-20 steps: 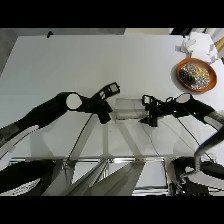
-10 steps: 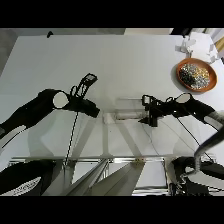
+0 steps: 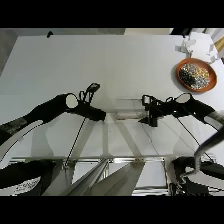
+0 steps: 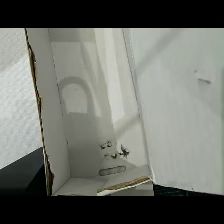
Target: Fold the box and place the chain.
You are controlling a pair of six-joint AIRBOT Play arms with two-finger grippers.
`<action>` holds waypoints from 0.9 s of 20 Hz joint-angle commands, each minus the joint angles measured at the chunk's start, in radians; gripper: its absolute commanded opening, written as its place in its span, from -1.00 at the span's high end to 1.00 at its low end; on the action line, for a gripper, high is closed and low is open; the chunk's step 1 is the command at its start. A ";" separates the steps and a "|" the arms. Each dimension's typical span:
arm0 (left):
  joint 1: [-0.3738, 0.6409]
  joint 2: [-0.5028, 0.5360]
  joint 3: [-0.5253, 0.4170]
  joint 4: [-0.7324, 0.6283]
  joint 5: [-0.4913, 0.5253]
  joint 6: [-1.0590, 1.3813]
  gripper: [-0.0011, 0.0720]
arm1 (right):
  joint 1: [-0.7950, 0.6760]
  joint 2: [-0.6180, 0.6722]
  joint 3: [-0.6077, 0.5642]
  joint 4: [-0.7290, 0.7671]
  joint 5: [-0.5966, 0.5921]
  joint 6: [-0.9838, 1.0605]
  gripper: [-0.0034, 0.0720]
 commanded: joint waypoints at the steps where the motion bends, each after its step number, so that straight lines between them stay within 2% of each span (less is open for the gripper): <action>1: -0.014 -0.027 -0.001 -0.062 0.012 0.006 0.97 | 0.000 0.000 0.000 0.000 0.000 0.000 -0.15; 6: -0.039 -0.022 0.008 -0.151 0.014 0.066 0.97 | 0.000 0.000 0.000 0.000 0.000 0.000 -0.15; 11: -0.044 0.051 0.008 -0.163 0.041 0.087 0.96 | 0.000 0.000 0.000 0.000 0.000 0.000 -0.15; 12: -0.045 0.063 0.008 -0.171 0.043 0.087 0.90 | 0.000 0.000 0.000 0.000 0.000 0.000 -0.15; 14: -0.047 0.069 0.008 -0.201 0.039 0.087 0.54 | 0.000 0.000 0.000 0.000 0.000 0.000 -0.15; 18: -0.051 0.069 0.010 -0.227 0.034 0.088 0.54 | 0.000 0.000 0.000 0.000 0.000 0.000 -0.15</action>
